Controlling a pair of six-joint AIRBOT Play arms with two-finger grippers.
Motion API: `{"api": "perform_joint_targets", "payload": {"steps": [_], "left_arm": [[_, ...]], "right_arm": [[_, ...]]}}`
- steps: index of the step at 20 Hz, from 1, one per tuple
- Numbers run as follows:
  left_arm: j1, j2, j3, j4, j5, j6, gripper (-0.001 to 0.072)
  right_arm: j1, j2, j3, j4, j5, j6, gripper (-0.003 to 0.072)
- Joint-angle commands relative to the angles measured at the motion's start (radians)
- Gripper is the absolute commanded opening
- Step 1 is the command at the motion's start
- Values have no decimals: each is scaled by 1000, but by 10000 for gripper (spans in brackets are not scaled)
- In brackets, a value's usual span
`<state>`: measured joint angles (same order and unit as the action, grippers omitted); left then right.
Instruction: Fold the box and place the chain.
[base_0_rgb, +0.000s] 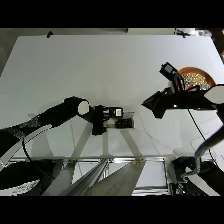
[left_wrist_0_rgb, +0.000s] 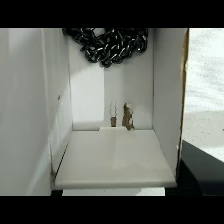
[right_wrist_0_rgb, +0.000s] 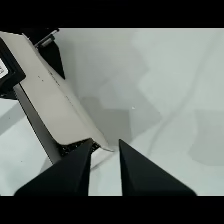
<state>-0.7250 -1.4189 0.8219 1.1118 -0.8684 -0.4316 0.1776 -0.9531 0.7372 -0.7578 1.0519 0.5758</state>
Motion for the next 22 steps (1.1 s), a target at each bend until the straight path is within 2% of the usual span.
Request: {"api": "perform_joint_targets", "payload": {"steps": [1,4,7,10,15,22], "left_arm": [[0,0,0,0,0,0,210],[0,0,0,0,0,0,210],[0,0,0,0,0,0,210],[0,0,0,0,0,0,210],[0,0,0,0,0,0,210],[0,0,0,0,0,0,210]], "right_arm": [[61,-147,57,9,8,-87,278],[123,-273,158,-77,79,-88,289],[171,-327,196,-159,121,-88,289],[200,-331,196,-194,165,-114,289],[250,-328,197,-215,160,-114,370],[320,-319,208,-219,158,-114,372]]}}
